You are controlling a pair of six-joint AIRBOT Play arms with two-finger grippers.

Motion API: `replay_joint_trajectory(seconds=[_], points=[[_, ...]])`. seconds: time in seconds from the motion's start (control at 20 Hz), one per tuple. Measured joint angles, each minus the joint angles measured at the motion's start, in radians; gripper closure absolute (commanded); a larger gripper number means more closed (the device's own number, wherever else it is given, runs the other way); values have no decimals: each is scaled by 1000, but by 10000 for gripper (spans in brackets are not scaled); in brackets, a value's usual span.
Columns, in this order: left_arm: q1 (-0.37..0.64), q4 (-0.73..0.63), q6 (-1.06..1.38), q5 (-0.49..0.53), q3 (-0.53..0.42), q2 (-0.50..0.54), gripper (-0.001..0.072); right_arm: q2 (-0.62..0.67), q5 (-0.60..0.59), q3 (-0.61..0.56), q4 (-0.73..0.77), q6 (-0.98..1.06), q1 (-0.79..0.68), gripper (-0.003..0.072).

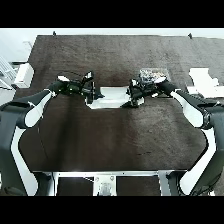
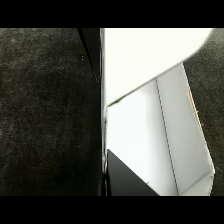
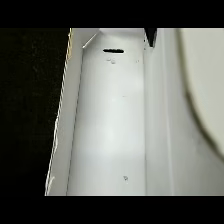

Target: Fold the box and place the chain.

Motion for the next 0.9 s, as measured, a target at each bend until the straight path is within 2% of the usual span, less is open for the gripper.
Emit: replay_joint_trajectory(seconds=[0.45,0.9], points=[[0,-2,0,2,0,0,689,-32,10,41,2,-2,-21,23],[0,0,0,0,0,0,689,-87,98,113,6,49,-23,23]])
